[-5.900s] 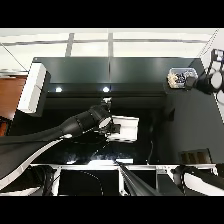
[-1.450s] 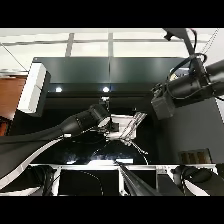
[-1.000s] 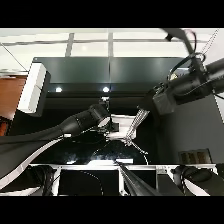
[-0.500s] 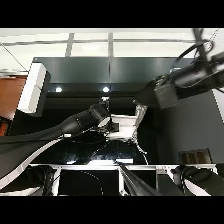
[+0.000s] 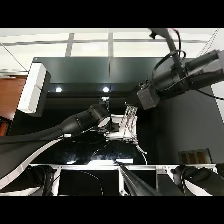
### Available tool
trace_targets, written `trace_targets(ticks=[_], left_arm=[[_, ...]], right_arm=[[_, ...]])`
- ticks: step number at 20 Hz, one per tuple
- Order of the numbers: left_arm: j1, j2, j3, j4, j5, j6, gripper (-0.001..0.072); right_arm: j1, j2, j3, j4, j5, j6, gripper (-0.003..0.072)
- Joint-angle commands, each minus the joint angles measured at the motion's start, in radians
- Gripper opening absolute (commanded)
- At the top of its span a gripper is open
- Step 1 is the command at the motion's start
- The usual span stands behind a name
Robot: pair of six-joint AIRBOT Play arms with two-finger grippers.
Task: Fold the box and place the chain.
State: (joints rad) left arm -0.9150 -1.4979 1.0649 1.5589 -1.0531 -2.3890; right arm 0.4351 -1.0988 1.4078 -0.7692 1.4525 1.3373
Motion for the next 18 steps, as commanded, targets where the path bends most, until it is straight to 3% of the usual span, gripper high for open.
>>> trace_targets(ticks=[1,8,13,14,15,18], left_arm=[[0.0,0.0,0.0,0.0,0.002,0.0,0.0029],[0.0,0.0,0.0,0.0,0.001,0.0,0.0029],[0.0,0.0,0.0,0.0,0.005,0.0,0.0029],[0.0,0.0,0.0,0.0,0.005,0.0,0.0029],[0.0,0.0,0.0,0.0,0.004,0.0,0.003],[0.0,0.0,0.0,0.0,0.005,0.0,0.0029]], right_arm=[[0.003,-0.002,-0.083,-0.039,-0.003,-0.002,0.0011],[0.003,-0.002,-0.405,-0.011,-0.181,-0.007,0.0012],[0.003,-0.002,-0.563,-0.019,-0.334,-0.014,0.0022],[0.003,-0.002,-0.567,-0.033,-0.349,-0.013,0.0158],[-0.005,-0.001,-0.565,-0.037,-0.351,-0.014,0.0376],[-0.113,0.016,-0.518,-0.06,-0.209,-0.072,0.038]])
